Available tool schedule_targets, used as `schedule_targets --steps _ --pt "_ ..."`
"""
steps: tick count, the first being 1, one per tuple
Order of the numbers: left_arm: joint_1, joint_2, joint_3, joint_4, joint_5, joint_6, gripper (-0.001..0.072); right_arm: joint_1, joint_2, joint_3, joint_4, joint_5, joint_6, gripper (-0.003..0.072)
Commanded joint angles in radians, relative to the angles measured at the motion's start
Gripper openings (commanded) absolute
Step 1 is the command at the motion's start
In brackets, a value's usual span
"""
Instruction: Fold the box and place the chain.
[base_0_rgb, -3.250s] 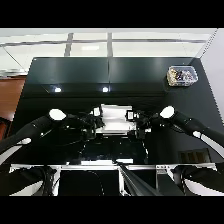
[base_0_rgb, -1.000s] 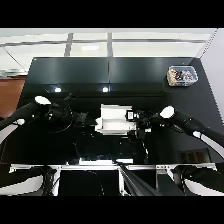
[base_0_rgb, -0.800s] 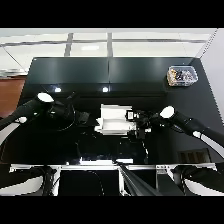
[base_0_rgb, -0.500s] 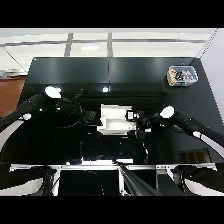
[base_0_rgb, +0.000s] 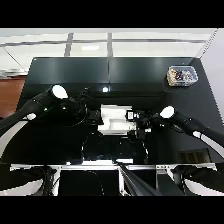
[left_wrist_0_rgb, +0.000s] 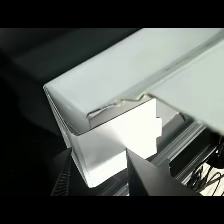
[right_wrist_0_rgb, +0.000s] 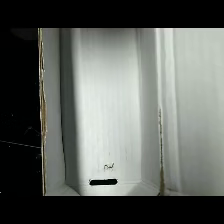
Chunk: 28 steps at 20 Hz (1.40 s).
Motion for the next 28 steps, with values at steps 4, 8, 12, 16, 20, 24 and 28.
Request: schedule_targets --steps 4,8,12,16,20,24,28 --pt "-0.06 0.001 0.002 0.048 0.078 -0.065 0.0397 0.001 0.0 0.0 0.0 0.0 0.0 0.0183" --pt "-0.072 0.001 0.005 0.103 0.113 -0.153 0.0351 0.001 0.0 0.0 0.0 0.0 0.0 0.0183" --pt "-0.118 0.0 0.02 0.196 0.123 -0.232 0.0351 0.001 0.0 0.0 0.0 0.0 0.0 0.0183" --pt "-0.172 -0.001 0.032 0.3 0.127 -0.334 0.0352 0.001 0.0 0.0 0.0 0.0 0.0 0.0183" --pt "-0.239 -0.002 0.058 0.478 0.119 -0.492 0.0351 0.001 0.0 0.0 0.0 0.0 0.0 0.0183" --pt "-0.322 -0.02 0.123 0.588 0.103 -0.597 0.0351 0.001 0.0 0.0 0.0 0.0 0.0 0.0183" --pt "-0.381 -0.084 0.191 0.654 0.034 -0.739 0.0351 0.001 0.0 0.0 0.0 0.0 0.0 0.0183"
